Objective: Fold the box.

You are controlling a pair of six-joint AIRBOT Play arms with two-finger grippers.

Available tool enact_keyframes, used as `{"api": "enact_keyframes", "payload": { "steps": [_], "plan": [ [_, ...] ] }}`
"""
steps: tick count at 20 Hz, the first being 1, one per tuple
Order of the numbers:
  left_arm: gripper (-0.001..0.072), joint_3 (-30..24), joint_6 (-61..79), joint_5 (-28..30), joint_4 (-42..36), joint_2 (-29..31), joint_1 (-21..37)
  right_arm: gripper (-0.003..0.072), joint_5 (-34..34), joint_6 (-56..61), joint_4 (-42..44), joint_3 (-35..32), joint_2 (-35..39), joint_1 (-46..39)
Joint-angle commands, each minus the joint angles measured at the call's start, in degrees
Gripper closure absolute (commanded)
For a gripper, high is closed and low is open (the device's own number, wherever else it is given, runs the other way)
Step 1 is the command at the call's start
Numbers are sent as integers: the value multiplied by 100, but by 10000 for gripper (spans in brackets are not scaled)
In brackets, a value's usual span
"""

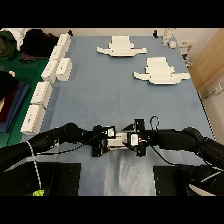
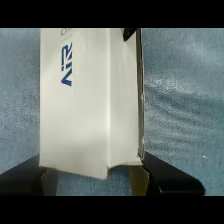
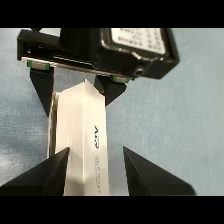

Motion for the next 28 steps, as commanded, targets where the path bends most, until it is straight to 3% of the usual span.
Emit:
{"api": "enact_keyframes", "payload": {
  "steps": [1, 4, 5, 6, 19, 21, 22, 26, 28],
  "plan": [
    [450, 0, 4, -4, 4, 4, 0, 172, 42, 2, -13, 7, -4, 0],
    [450, 0, 4, -4, 4, 4, 0, 186, 39, 2, -13, 2, -122, 0],
    [450, 2, 4, -4, 4, 4, 2, 292, 35, 2, -13, 2, -190, 0],
    [450, 2, 4, -4, 2, 4, 0, 306, 35, 2, -13, 2, -254, 0],
    [450, 0, 4, -7, 4, 4, 0, 297, -533, 4, 208, 2, -369, 2],
    [450, 2, 4, -4, 4, 4, 0, 196, -575, 4, 236, 2, -367, 2],
    [450, 0, 4, -4, 4, 4, 0, 196, -573, 4, 262, 4, -341, 2],
    [450, 0, 4, -4, 4, 4, 0, 196, -544, 166, 310, 50, 219, -4],
    [450, 0, 4, -4, 4, 4, 0, 197, -511, 839, 304, 44, 581, -35]
  ]
}}
